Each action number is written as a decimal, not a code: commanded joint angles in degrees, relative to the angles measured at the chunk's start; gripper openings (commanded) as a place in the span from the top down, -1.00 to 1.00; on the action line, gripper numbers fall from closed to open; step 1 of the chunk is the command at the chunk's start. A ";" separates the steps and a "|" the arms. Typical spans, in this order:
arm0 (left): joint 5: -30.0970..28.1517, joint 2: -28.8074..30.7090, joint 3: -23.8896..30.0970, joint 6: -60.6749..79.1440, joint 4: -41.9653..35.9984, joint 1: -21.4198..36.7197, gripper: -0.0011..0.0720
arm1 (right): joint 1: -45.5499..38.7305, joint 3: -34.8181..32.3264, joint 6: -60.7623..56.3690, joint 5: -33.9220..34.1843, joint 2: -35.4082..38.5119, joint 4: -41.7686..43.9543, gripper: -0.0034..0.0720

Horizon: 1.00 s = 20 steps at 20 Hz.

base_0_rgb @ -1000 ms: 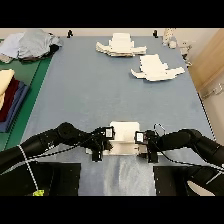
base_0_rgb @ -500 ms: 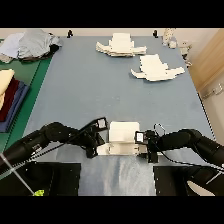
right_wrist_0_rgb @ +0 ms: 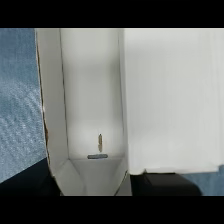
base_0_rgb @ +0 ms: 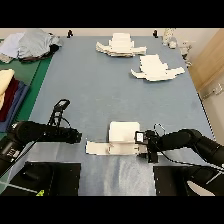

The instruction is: Fold the box.

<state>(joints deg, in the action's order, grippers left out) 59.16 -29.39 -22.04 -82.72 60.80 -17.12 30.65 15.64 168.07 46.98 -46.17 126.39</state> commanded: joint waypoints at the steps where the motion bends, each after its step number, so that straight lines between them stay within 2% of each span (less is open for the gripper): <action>1: 4.22 -5.55 1.25 -3.21 -6.32 5.03 0.94 | 0.04 0.00 -0.02 0.00 0.07 0.02 -0.47; 4: 2.62 -12.52 2.95 2.21 -13.92 4.94 0.95 | 0.04 0.00 -0.02 0.00 0.07 0.02 -0.47; 6: 1.36 -14.93 4.50 3.15 -15.26 4.85 0.95 | 0.04 0.00 -0.02 0.00 0.07 0.02 -0.47; 9: -0.68 -15.30 7.17 3.45 -16.52 2.19 0.95 | 0.04 0.00 -0.02 0.00 0.07 0.02 -0.47; 16: -12.96 -15.30 8.92 3.89 -25.35 -11.23 0.95 | 0.04 0.00 -0.02 0.00 0.07 0.02 -0.47; 20: -13.97 -15.30 7.74 3.87 -26.56 -12.90 0.95 | 0.04 0.00 -0.02 0.00 0.07 0.02 -0.47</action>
<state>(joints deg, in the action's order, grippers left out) 47.37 -44.62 -13.65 -78.91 35.94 -28.18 30.68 15.64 168.07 46.98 -46.15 126.41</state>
